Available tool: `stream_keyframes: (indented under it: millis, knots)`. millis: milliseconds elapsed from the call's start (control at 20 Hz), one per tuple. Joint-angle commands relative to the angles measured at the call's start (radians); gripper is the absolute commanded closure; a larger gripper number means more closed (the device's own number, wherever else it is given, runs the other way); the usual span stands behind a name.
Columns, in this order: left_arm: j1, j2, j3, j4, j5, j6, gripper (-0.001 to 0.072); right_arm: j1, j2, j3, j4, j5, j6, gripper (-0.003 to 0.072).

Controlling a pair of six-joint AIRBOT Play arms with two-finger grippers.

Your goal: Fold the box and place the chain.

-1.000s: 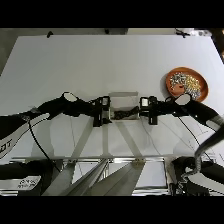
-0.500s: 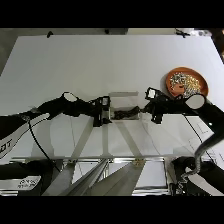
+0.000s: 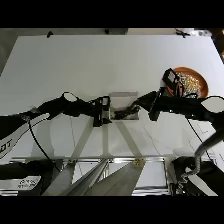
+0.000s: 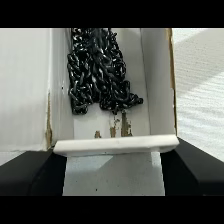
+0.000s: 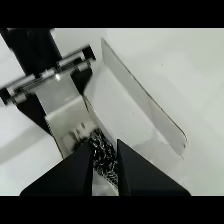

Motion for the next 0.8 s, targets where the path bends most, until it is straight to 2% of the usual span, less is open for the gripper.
stream_keyframes:
  millis: [0,250,550,700,750]
  knots:
    - [0.0,-0.001,0.0,0.0,0.0,0.0,0.0439,0.059,-0.033,0.001,0.107,-0.066,0.003,0.0674]
    - [0.0,-0.001,0.0,0.0,0.0,0.0,0.0439,0.2,-0.188,0.001,0.112,-0.285,0.003,0.0673]
    - [0.0,-0.001,0.0,0.0,0.0,0.0,0.0439,0.208,-0.325,0.001,0.111,-0.271,0.01,0.0666]
    - [0.0,-0.001,0.0,0.0,0.0,0.0,0.0439,0.208,-0.346,0.001,0.106,-0.232,0.01,0.0507]
    - [0.0,-0.001,0.0,0.0,0.0,0.0,0.0439,0.208,-0.346,0.001,0.107,-0.218,0.01,0.049]
